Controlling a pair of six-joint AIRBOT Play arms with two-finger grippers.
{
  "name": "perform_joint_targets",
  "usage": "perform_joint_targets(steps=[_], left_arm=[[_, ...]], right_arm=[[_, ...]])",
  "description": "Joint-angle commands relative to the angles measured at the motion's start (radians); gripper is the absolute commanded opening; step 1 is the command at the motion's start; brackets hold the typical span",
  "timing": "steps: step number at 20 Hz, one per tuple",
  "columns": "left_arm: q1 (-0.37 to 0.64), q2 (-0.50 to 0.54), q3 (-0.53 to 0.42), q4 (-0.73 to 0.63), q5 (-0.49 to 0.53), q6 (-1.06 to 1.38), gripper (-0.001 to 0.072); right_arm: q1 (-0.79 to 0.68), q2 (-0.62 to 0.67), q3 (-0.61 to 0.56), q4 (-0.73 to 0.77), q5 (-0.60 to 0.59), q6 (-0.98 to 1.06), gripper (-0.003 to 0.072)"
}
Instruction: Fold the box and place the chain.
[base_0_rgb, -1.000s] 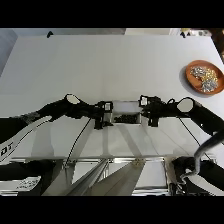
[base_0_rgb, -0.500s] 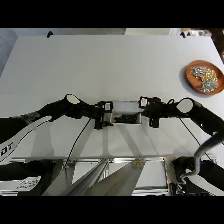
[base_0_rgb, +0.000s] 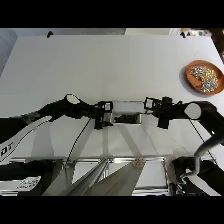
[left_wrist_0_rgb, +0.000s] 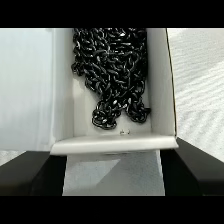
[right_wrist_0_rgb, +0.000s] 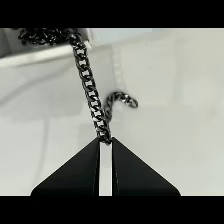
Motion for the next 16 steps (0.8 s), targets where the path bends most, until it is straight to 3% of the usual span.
perform_joint_targets(steps=[1,4,9,16], left_arm=[[0.0,0.001,0.001,0.0,0.0,0.0,0.0273],[0.0,0.001,0.001,0.0,0.0,0.0,0.0273],[0.0,0.001,0.001,0.0,0.0,0.0,0.0273],[0.0,0.001,0.001,0.0,0.0,0.0,0.0273]], right_arm=[[0.001,0.118,0.051,0.012,0.163,0.175,0.0016],[0.001,0.122,0.156,0.196,0.242,0.345,0.0016],[0.012,0.064,0.243,0.512,0.212,0.353,0.0016],[0.214,-0.124,0.248,0.544,-0.011,0.353,0.0017]])
